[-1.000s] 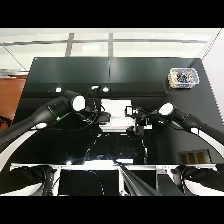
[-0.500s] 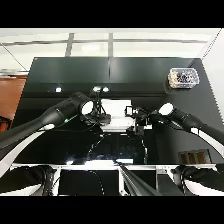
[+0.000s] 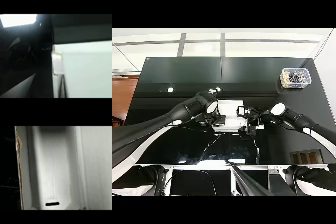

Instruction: Fold the box and place the chain.

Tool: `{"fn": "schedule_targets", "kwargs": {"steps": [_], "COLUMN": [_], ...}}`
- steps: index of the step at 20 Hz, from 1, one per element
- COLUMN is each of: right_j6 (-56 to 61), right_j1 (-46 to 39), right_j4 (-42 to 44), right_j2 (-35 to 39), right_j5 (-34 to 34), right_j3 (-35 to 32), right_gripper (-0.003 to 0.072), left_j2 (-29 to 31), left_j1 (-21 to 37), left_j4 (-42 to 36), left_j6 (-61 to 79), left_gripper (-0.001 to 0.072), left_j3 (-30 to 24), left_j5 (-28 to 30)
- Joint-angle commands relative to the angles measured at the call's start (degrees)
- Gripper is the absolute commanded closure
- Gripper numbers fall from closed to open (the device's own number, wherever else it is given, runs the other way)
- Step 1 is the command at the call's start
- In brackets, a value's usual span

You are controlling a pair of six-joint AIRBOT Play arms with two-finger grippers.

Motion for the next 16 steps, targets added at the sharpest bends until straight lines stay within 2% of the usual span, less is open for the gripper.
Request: {"fn": "schedule_targets", "kwargs": {"steps": [1,4,5,6,8,14,15,16], "right_j6": [0.0,0.0,0.0,0.0,0.0,0.0,0.0,0.0], "right_j1": [0.0,0.0,0.0,0.0,0.0,0.0,0.0,0.0], "right_j4": [0.0,0.0,0.0,0.0,0.0,0.0,0.0,0.0], "right_j2": [0.0,0.0,0.0,0.0,0.0,0.0,0.0,0.0], "right_j5": [0.0,0.0,0.0,0.0,0.0,0.0,0.0,0.0], "right_j3": [0.0,0.0,0.0,0.0,0.0,0.0,0.0,0.0], "right_gripper": [0.0227,0.0227,0.0227,0.0227,0.0227,0.0227,0.0227,0.0227], "left_j2": [-0.6,-1.0,-1.4,-1.9,-2.1,-2.1,-2.1,-2.1], "left_j1": [-0.6,-0.7,-0.7,-0.7,-0.7,-0.6,-0.6,-0.6], "left_j4": [0.0,-1.8,-2.8,-2.8,-2.8,-2.6,-2.6,-2.6], "left_j6": [-4.0,-4.0,-3.9,-3.7,-3.7,-3.5,-3.5,-3.5], "left_gripper": [0.0364,0.0371,0.0402,0.0514,0.0687,0.0677,0.0591,0.0453], "left_j3": [0.5,0.7,1.0,1.1,1.2,2.6,2.6,2.6], "left_j5": [1.6,2.7,2.7,2.4,2.2,2.2,2.2,2.2]}}
